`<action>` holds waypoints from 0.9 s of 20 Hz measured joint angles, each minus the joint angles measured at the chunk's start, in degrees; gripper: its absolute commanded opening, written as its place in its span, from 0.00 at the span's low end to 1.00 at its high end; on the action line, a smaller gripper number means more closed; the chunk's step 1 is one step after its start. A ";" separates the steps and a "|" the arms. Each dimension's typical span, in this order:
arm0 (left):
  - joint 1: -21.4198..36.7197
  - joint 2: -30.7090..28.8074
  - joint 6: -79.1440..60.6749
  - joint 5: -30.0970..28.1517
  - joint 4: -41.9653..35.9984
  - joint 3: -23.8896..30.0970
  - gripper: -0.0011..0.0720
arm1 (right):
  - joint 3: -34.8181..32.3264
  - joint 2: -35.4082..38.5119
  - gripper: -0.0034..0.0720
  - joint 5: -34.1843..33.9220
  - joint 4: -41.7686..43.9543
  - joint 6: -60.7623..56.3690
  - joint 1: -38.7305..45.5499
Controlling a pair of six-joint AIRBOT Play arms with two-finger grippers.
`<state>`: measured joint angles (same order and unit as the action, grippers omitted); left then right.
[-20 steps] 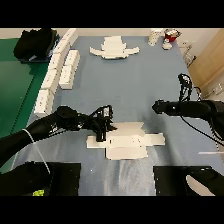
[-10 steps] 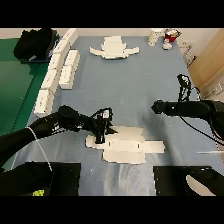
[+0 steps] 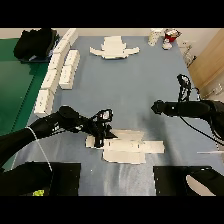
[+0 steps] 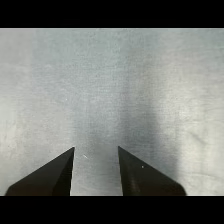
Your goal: Fold the box.
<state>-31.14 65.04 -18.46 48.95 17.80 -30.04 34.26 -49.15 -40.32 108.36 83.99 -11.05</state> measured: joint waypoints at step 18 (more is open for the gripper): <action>-1.05 -4.81 1.62 -8.85 -4.85 0.00 0.03 | 0.00 -0.04 0.61 -0.63 0.11 0.02 -0.02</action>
<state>-32.18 60.23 -16.84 40.10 12.95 -30.04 34.26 -49.19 -40.95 108.47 84.01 -11.07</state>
